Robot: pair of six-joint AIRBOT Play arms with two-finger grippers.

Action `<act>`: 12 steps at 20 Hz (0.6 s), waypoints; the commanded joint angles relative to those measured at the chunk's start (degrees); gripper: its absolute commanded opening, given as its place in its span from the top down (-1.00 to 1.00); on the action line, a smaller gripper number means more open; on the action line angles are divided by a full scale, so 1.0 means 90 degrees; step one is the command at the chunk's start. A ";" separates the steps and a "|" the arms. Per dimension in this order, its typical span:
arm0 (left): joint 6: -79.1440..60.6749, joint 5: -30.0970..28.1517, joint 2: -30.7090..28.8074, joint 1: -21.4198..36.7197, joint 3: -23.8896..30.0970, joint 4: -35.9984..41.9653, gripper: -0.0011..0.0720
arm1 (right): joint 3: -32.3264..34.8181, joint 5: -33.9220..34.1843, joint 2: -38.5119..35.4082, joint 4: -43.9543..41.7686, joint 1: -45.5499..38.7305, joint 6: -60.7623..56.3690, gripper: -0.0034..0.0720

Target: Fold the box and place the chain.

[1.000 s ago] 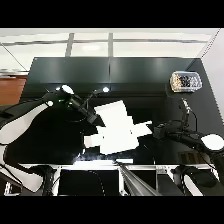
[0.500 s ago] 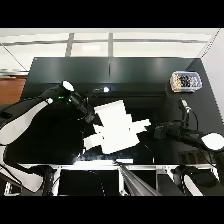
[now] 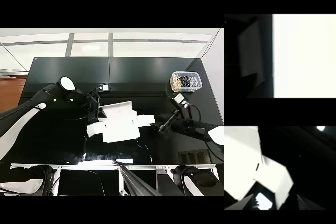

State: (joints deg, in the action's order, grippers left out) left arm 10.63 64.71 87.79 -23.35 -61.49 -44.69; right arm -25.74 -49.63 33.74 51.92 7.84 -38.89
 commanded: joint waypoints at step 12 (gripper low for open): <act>-0.0250 -0.1095 0.0138 -0.0661 0.0024 -0.1294 0.90 | -0.0012 0.1212 0.2123 -0.0418 0.1736 0.3123 -0.79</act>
State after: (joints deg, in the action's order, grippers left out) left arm 8.19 55.37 88.86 -29.17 -61.30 -55.59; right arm -25.80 -38.81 50.52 50.74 22.35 -14.87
